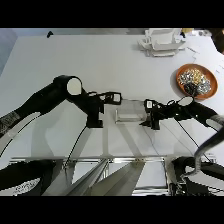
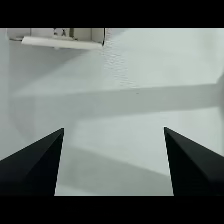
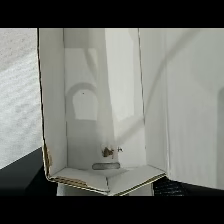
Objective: Fold the box and place the chain.
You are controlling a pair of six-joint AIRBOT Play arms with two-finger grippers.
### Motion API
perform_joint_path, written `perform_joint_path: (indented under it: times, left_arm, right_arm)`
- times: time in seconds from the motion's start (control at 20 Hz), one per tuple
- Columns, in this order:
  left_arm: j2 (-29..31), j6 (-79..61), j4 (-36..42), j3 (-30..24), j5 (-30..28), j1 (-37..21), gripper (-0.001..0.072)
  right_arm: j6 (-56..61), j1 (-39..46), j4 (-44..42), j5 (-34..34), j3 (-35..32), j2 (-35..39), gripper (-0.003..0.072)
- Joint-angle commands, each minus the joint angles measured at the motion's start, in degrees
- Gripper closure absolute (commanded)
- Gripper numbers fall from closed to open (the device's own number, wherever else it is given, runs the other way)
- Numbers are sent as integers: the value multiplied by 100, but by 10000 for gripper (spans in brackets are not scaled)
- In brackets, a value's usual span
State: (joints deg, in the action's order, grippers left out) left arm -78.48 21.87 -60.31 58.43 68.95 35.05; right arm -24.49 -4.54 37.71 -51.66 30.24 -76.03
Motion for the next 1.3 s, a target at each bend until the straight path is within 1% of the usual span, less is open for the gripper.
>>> perform_joint_path:
  times: [0.0, 0.1, 0.25, 0.35, 0.5, 0.6, 1.05, 1.25]
  left_arm:
    - [-195, -2855, 1139, -750, -1270, -433, 8]
    - [-487, -3150, 1478, -750, -1593, -442, 7]
    - [-887, -3764, 2350, -750, -1958, -433, 2]
    - [-1051, -3845, 2734, -750, -1982, -428, 0]
    - [-1106, -3845, 3018, -750, -1993, -424, -1]
    - [-1106, -3845, 3145, -750, -1987, -424, -1]
    - [-1252, -4144, 3147, -750, -1985, -133, 0]
    - [-1252, -4142, 3152, -750, -1958, -114, 0]
  right_arm:
    - [0, 2, -2, 0, -2, 4, 306]
    - [0, 2, -2, 0, -2, 4, 306]
    - [0, 0, -2, 0, -2, 4, 306]
    - [0, 2, -2, 0, -2, 4, 306]
    - [0, 2, -2, 0, -2, 4, 306]
    - [0, 0, -2, 0, -2, 4, 306]
    - [0, 2, -4, 0, -2, 4, 306]
    - [0, 2, -2, 0, -2, 4, 306]
